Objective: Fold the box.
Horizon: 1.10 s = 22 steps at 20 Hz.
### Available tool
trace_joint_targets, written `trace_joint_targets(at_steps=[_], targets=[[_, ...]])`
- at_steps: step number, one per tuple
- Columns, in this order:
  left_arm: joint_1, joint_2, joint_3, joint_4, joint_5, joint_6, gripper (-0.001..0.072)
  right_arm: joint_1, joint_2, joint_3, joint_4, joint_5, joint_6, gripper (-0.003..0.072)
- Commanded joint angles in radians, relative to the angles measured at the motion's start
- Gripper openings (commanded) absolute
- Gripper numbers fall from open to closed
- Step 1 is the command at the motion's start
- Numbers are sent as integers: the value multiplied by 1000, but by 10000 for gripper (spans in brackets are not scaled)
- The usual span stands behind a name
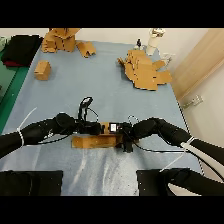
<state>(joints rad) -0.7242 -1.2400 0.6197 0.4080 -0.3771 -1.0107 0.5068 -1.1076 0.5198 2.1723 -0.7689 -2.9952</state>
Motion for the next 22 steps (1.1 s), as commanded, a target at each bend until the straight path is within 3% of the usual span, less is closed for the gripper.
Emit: trace_joint_targets(at_steps=[1,8,14,18,22], targets=[[15,0,10,73,-20,-37,9,0,0,0,0,0,0,490],[76,0,10,90,17,34,10,0,0,0,0,0,0,490],[216,51,10,119,-166,256,10,0,0,0,0,0,0,490],[328,136,8,257,-307,287,10,0,0,0,0,0,0,491],[337,246,-2,399,-420,389,9,0,0,0,0,1,0,490]])
